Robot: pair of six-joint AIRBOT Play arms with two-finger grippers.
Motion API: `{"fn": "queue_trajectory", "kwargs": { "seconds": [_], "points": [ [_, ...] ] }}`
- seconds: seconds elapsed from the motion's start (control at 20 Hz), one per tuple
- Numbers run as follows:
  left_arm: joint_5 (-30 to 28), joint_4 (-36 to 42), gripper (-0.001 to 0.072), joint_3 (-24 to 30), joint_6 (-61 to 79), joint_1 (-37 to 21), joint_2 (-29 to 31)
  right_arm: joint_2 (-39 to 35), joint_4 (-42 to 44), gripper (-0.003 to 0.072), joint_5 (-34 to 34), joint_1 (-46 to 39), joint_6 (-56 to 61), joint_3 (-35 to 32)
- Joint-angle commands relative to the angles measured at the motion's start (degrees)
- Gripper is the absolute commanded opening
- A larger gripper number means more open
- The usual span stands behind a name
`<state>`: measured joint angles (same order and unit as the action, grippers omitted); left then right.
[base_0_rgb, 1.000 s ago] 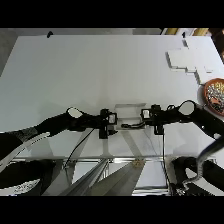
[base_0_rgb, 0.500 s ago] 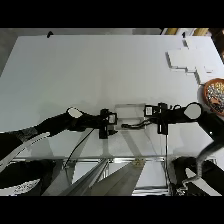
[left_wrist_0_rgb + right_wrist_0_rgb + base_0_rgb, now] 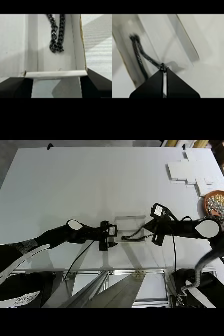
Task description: Fold the box and place the chain.
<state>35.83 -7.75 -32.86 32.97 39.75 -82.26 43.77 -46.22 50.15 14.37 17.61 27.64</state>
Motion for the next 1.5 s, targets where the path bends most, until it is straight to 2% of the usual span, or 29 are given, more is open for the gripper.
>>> {"fn": "queue_trajectory", "kwargs": {
  "seconds": [0.0,0.25,0.45,0.55,0.75,0.85,1.0,1.1,1.25,1.35,1.45],
  "points": [
    [-0.02,0.0,0.005,0.0,0.02,-0.02,0.0,-0.44,8.07,0.0021,-0.09,5.51,0.52,0.04],
    [-0.02,0.0,0.005,0.0,0.02,-0.02,0.02,0.2,8.09,0.0022,-4.07,14.62,0.39,0.04],
    [-0.02,0.0,0.005,0.0,0.02,-0.02,0.0,1.36,7.32,0.0039,-8.22,15.61,0.42,0.04],
    [-0.02,0.0,0.005,0.0,0.02,-0.02,0.02,3.19,6.12,0.0258,-8.76,15.61,0.59,0.04],
    [-0.02,0.0,0.005,0.0,0.02,-0.02,0.0,4.07,0.48,0.0258,-10.6,14.4,0.37,0.24],
    [-0.02,0.0,0.005,0.0,0.02,-0.02,0.02,3.26,-2.91,0.0217,-9.27,9.22,0.39,1.31],
    [-0.02,0.0,0.005,0.0,0.02,-0.02,0.0,2.93,-3.91,0.0217,-6.6,-2.56,0.11,2.16],
    [0.0,0.0,0.005,0.0,0.02,-0.02,0.02,2.99,-8.02,0.0196,-6.93,-7.15,0.13,2.16],
    [-0.02,0.0,0.005,0.0,0.02,-0.02,0.0,5.03,-14.49,0.0175,-6.73,-8.72,0.15,2.1],
    [-0.02,0.0,0.005,0.0,0.02,-0.02,0.02,7.67,-14.6,0.0174,-4.66,-8.59,-0.92,1.86],
    [-0.02,0.0,0.005,0.0,0.02,-0.02,0.02,10.12,-14.6,0.0175,-2.23,-7.74,-7.78,0.87]
  ]
}}
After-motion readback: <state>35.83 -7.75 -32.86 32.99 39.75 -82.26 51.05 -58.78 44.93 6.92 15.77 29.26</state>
